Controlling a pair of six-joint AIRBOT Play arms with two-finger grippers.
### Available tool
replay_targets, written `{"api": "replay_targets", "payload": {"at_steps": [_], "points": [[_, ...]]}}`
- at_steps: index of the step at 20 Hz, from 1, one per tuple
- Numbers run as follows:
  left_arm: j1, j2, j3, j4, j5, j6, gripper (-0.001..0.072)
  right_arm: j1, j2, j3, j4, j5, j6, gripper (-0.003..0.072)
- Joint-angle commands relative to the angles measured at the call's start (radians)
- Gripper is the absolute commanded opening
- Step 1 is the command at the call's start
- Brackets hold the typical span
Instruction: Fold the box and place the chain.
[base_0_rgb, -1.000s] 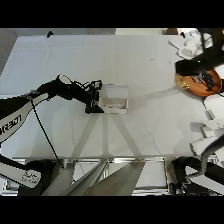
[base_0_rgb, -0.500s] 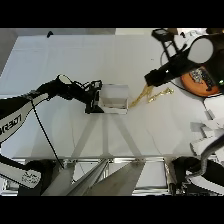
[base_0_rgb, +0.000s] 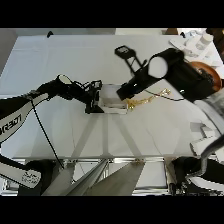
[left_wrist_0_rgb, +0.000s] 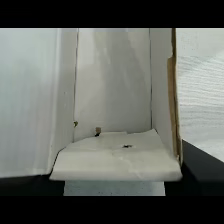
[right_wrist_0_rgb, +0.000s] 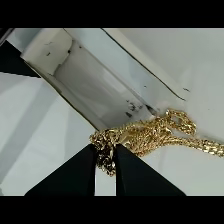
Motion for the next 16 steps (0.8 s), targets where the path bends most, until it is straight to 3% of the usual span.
{"api": "replay_targets", "payload": {"at_steps": [1, 8, 16], "points": [[0.001, 0.0, 0.001, 0.0, 0.0, 0.0, 0.0336, 0.067, -0.079, 0.0, 0.018, -0.091, -0.002, 0.0005], [0.001, 0.0, 0.001, 0.0, 0.0, 0.0, 0.0336, 0.104, -0.228, 0.0, 0.012, -0.131, 0.011, 0.0006], [0.001, 0.0, 0.001, 0.0, 0.0, 0.0, 0.0336, 0.104, -0.238, 0.0, 0.009, -0.161, 0.011, 0.0012]]}}
